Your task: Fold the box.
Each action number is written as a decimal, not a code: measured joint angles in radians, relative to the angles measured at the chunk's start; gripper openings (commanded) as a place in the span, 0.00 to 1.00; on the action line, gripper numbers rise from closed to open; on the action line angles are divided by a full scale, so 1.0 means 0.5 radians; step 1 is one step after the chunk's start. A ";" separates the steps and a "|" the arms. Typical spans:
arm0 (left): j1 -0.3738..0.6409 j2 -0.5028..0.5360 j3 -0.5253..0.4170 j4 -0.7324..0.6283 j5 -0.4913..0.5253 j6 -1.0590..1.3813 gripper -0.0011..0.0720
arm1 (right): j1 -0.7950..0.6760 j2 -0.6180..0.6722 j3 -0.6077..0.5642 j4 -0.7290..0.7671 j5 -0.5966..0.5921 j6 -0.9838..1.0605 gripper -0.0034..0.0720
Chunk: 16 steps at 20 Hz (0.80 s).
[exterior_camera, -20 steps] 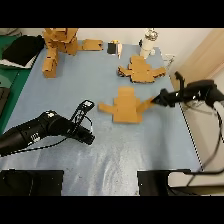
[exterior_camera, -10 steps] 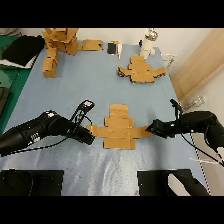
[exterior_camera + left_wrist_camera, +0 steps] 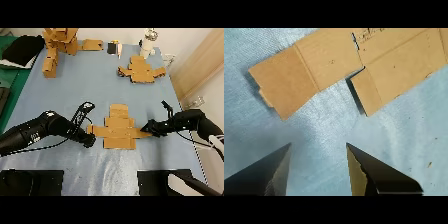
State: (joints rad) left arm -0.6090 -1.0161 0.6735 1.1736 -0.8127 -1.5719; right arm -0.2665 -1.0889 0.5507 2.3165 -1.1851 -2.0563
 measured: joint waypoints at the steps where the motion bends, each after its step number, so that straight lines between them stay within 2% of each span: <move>1: 0.000 0.001 0.016 -0.006 -0.029 0.001 0.73 | 0.000 -0.056 0.026 0.014 -0.001 -0.034 0.45; 3: 0.012 0.000 0.069 -0.019 -0.110 0.003 0.73 | 0.006 -0.165 0.076 0.043 -0.001 -0.089 0.41; 4: 0.033 0.001 0.104 -0.023 -0.156 0.009 0.73 | 0.017 -0.208 0.091 0.053 -0.002 -0.111 0.34; 6: 0.108 0.001 0.179 -0.048 -0.253 0.041 0.73 | 0.063 -0.279 0.111 0.064 -0.005 -0.145 0.32; 7: 0.169 0.001 0.210 -0.088 -0.306 0.080 0.73 | 0.098 -0.305 0.117 0.067 -0.011 -0.159 0.15; 8: 0.239 0.000 0.230 -0.145 -0.351 0.132 0.73 | 0.143 -0.327 0.121 0.069 -0.016 -0.169 0.05; 13: 0.723 -0.056 0.276 -0.619 -0.610 0.555 0.73 | 0.385 -0.346 0.131 0.141 0.000 -0.333 0.05; 16: 1.003 -0.111 0.282 -0.791 -0.731 0.769 0.73 | 0.550 -0.263 0.105 0.161 0.040 -0.452 0.05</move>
State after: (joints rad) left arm -0.1074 -1.0714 0.8146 0.7780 -1.1782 -1.1873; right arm 0.0086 -1.2205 0.6029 2.3970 -1.1652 -2.2822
